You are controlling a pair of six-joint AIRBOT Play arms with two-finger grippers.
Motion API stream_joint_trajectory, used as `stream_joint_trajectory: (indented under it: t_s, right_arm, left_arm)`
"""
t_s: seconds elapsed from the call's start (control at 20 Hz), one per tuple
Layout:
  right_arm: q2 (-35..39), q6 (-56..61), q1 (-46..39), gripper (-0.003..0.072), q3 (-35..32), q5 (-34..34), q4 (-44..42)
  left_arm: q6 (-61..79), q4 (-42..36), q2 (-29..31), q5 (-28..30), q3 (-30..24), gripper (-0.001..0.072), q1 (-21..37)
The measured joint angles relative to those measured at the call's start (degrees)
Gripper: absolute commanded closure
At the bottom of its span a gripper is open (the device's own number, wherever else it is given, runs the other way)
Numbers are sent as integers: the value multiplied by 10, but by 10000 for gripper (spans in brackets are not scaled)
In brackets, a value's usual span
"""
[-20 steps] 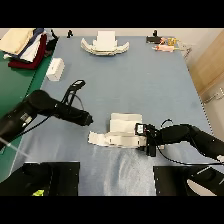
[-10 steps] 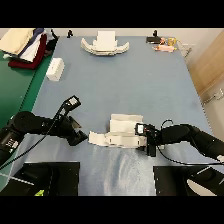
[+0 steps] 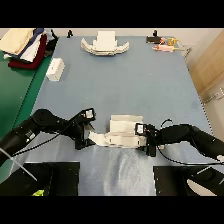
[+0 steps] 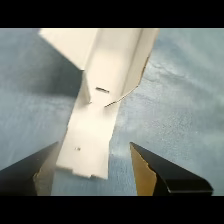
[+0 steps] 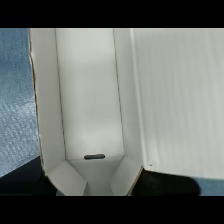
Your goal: Fold the box.
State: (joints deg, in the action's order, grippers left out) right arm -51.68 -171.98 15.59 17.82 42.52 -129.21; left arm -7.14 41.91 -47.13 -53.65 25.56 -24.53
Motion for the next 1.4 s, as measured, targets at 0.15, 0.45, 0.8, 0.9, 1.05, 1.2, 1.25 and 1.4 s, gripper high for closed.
stream_joint_trajectory:
  t_s: [0.15,0.45,0.8,0.9,1.05,1.2,1.25,1.4]
  right_arm:
    - [0,0,0,97,0,0,0]
    - [0,0,0,97,0,0,0]
    - [0,0,0,97,0,0,0]
    - [0,0,0,97,0,0,0]
    - [0,0,0,97,0,0,0]
    - [0,0,0,97,0,0,0]
    - [0,0,0,97,0,0,0]
    - [0,0,0,97,0,0,0]
  left_arm:
    - [59,-28,-50,46,2,63,-48]
    - [122,-70,-115,129,22,367,-114]
    - [136,-82,-142,107,37,604,-134]
    - [136,-84,-144,103,37,604,-136]
    - [143,-98,-148,110,38,604,-142]
    - [169,-134,-155,136,38,605,-159]
    - [177,-144,-160,144,38,603,-163]
    - [188,-166,-175,158,38,213,-172]
